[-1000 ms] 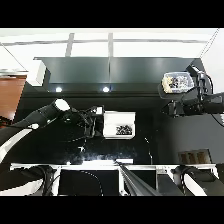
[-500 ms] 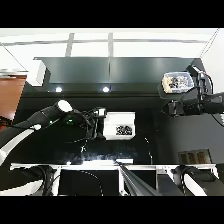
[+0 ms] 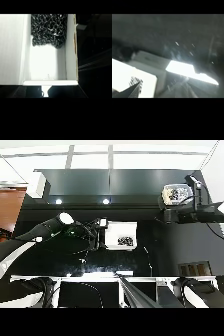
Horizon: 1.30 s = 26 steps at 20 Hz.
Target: Fold the box and place the chain.
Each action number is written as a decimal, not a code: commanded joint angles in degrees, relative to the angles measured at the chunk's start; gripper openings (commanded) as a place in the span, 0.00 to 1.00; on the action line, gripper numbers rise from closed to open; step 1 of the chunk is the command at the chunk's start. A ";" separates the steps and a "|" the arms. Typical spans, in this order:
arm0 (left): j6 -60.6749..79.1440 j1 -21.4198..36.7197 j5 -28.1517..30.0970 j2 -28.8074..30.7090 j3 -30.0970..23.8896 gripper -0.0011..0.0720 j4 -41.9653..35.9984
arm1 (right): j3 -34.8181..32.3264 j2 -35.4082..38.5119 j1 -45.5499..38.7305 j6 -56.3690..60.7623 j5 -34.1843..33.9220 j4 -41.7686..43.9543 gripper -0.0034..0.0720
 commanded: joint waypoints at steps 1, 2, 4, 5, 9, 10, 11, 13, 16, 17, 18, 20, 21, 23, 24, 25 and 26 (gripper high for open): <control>0.07 -0.02 0.81 -0.04 -0.04 0.61 -0.09 | 1.01 -6.58 4.48 -3.58 -11.89 6.45 0.93; 0.07 -0.02 1.11 -0.04 -0.04 0.61 -0.07 | 2.12 -9.94 6.10 -5.31 -14.67 8.11 0.93; 0.07 -0.02 1.51 -0.04 -0.04 0.61 -0.07 | 4.26 -17.14 8.79 -6.99 -15.91 8.68 0.93; 0.07 -0.02 1.44 -0.04 -0.04 0.61 -0.09 | 4.44 -19.96 9.99 -8.33 -16.11 8.92 0.92; 0.11 -0.02 1.44 -0.04 -0.04 0.61 -0.09 | 4.57 -23.02 14.25 -31.45 -11.54 10.84 0.92; 0.11 -0.04 1.42 -0.04 -0.04 0.61 -0.09 | 4.94 -22.47 14.56 -38.47 -8.94 10.80 0.92; 0.11 -0.09 1.42 -0.04 -0.04 0.61 -0.09 | 5.49 -21.49 14.43 -44.02 -6.84 10.67 0.93; 0.11 -0.20 1.40 -0.04 -0.04 0.61 -0.09 | 6.21 -18.91 14.01 -48.89 -4.39 10.84 0.92; 0.11 -0.33 1.40 -0.04 -0.04 0.61 -0.09 | 6.21 -16.22 14.01 -50.88 2.08 10.58 0.92; 0.11 -0.33 1.40 -0.04 -0.04 0.61 -0.09 | 5.88 -16.22 14.05 -50.88 4.22 10.56 0.92; 0.11 -0.33 1.42 -0.04 -0.04 0.61 -0.09 | 4.96 -16.22 14.08 -50.84 4.28 10.64 0.92; 0.11 -0.37 1.36 -0.04 -0.04 0.61 -0.11 | 2.34 -16.22 14.08 -50.88 2.29 10.73 0.92; 0.09 -0.37 1.33 -0.04 -0.04 0.61 -0.11 | 1.18 -16.22 14.08 -51.10 1.20 10.73 0.92; 0.09 -0.37 1.36 -0.04 -0.04 0.61 -0.11 | -0.37 -16.22 14.10 -53.16 0.33 11.06 0.92; 0.11 -0.37 1.36 -0.04 -0.04 0.61 -0.11 | -0.52 -16.22 14.21 -54.25 0.39 10.97 0.92; 0.09 -0.37 1.36 -0.04 -0.04 0.61 -0.11 | -0.55 -16.20 14.21 -55.19 0.39 11.06 0.92; 0.09 -0.37 1.38 -0.04 -0.04 0.61 -0.11 | -0.55 -16.20 14.21 -55.60 0.52 11.06 0.92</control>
